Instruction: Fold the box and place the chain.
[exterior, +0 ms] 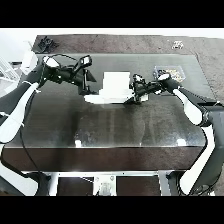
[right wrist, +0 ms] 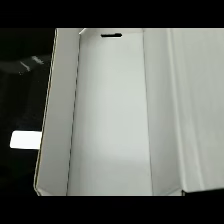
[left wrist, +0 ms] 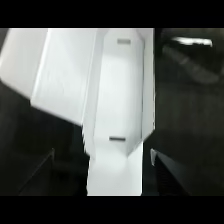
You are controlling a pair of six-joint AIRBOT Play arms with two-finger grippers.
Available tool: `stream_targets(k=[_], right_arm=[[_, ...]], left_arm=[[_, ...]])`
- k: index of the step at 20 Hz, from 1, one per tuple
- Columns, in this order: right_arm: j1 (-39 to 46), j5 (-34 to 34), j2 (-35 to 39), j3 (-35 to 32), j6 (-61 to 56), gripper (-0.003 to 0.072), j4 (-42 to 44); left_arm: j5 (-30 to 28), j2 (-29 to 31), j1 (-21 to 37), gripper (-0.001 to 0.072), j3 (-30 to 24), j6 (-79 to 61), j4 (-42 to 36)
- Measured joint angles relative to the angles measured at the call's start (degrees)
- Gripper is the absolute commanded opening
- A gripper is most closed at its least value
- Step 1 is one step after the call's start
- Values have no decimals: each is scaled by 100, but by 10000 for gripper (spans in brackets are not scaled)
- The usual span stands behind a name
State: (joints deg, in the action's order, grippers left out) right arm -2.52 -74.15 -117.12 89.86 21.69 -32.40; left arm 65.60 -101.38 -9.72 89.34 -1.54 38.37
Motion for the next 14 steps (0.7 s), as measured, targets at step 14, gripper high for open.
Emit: stream_targets(k=[14], right_arm=[[0, 0, 0, 0, -2, 630, 0]], left_arm=[[-166, -531, -282, 693, -2, -11, 229]])
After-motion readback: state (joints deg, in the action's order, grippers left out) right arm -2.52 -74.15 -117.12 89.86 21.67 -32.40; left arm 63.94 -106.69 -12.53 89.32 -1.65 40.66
